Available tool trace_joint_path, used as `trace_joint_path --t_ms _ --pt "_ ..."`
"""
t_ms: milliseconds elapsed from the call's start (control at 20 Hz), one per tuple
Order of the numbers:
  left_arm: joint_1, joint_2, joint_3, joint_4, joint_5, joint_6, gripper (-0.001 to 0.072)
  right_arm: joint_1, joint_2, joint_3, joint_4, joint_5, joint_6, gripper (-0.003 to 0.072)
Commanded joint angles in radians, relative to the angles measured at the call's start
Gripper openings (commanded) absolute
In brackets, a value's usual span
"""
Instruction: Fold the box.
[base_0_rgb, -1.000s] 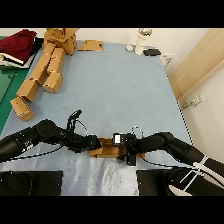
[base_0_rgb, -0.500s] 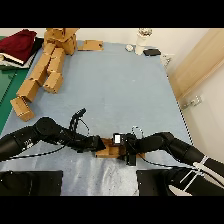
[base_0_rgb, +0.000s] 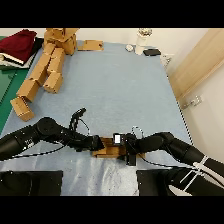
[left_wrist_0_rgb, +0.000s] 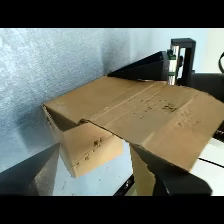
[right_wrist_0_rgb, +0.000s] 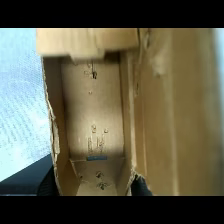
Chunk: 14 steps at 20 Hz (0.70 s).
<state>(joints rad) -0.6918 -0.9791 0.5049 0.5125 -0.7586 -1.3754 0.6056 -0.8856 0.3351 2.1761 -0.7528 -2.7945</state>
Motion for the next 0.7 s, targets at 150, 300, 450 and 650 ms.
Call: trace_joint_path --t_ms 150,300,450,650 --pt "0.000 -0.010 0.000 0.011 0.038 0.003 0.0671 0.001 0.000 0.000 0.000 0.000 0.000 0.0505" --pt "0.000 -0.011 0.000 0.012 0.045 -0.003 0.0670 0.001 0.000 0.000 0.000 0.000 0.000 0.0505" --pt "0.000 -0.011 0.001 0.122 0.076 -0.177 0.0669 0.001 0.000 0.000 0.000 0.000 0.000 0.0505" --pt "-0.008 -0.011 0.001 0.251 0.056 -0.346 0.0669 0.001 0.000 0.000 0.000 0.000 0.000 0.0505"
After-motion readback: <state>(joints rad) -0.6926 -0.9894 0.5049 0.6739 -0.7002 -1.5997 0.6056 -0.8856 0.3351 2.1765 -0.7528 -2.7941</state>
